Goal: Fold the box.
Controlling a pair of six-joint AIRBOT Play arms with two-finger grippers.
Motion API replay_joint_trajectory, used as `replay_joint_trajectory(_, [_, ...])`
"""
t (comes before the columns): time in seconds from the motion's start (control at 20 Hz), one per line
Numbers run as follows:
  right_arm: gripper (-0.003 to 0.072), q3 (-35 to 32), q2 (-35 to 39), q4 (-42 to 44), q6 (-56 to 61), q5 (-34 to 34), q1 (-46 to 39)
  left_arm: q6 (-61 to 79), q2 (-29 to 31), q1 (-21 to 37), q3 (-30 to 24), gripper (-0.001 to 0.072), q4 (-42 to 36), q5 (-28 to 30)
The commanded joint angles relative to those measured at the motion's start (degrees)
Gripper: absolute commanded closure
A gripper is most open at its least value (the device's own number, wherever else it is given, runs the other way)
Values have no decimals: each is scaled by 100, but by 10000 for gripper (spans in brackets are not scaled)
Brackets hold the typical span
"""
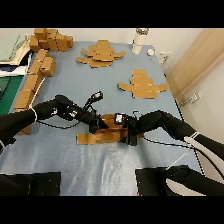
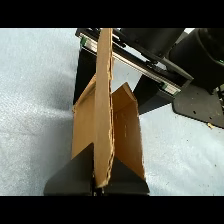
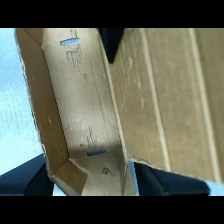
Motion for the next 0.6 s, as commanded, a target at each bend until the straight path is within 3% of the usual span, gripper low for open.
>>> replay_joint_trajectory(0.0, [-22, 7, 2, -31, 2, -13, -4, 2, -4, -2, 0, 696, 2, 2])
replay_joint_trajectory(0.55, [-9, 7, -186, -26, -90, 33, 321, 2, -4, -4, 0, 695, 2, 2])
